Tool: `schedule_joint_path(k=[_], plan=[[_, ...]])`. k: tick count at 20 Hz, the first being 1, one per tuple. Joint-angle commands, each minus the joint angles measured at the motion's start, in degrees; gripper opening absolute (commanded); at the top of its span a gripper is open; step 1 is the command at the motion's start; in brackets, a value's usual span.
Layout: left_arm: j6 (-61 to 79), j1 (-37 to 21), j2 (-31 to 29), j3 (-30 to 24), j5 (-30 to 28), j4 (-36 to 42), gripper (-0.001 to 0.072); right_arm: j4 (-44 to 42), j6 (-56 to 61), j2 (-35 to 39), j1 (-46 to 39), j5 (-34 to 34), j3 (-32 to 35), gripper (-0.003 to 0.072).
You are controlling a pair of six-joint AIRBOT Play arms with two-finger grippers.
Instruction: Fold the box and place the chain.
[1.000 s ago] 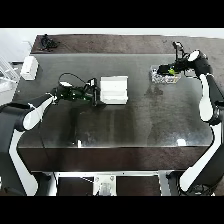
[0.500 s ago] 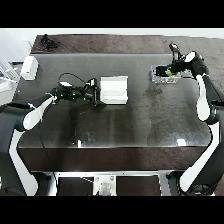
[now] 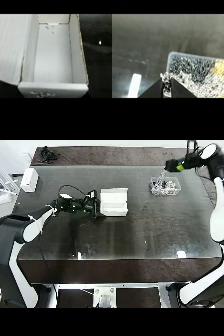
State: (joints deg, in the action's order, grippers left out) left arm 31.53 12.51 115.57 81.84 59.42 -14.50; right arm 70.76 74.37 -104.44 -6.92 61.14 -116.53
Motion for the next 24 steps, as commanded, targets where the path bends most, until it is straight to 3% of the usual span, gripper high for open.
schedule_joint_path(k=[1,11,15,24], plan=[[0.0,0.0,0.0,0.0,0.0,0.0,0.0281,0.7,0.0,7.6,1.8,0.0,0.0,0.0004],[0.0,0.0,0.0,0.0,0.0,0.0,0.0281,4.5,-1.6,27.6,13.0,2.4,0.0,0.0004],[0.0,0.0,0.0,0.0,0.0,0.0,0.0281,4.5,-1.6,28.7,18.7,7.3,0.1,0.0004],[0.0,0.0,0.0,0.0,0.0,0.0,0.0281,4.3,-2.6,27.1,23.0,5.7,6.4,0.0004]])
